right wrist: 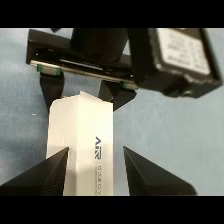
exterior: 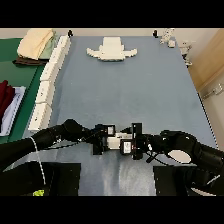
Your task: Fold the box.
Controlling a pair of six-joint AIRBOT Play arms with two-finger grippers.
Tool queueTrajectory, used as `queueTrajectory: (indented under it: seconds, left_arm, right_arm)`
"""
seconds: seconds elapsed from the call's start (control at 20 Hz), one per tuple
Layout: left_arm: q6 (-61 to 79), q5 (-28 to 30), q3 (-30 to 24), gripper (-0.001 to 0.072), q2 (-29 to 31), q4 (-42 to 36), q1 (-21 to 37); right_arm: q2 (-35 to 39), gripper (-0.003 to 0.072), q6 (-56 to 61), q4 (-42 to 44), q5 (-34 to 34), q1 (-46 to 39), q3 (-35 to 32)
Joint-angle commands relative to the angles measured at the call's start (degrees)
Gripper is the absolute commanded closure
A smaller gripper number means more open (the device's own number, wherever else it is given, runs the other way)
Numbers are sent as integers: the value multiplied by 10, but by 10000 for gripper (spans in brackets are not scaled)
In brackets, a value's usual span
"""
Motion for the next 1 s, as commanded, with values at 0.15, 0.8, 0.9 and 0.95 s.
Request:
queueTrajectory:
  seconds: [0.15,0.8,0.9,0.95]
  left_arm:
    - [1,-1,0,195,0,0,0]
    - [1,-1,0,195,0,0,0]
    - [1,-1,1,195,0,0,0]
    - [1,-1,0,195,0,0,0]
  right_arm:
    - [2,180,0,-29,-42,-1,1]
    - [-20,180,0,-14,-38,0,-1]
    - [-20,180,0,0,-14,0,-1]
    - [-20,180,0,5,-5,0,0]
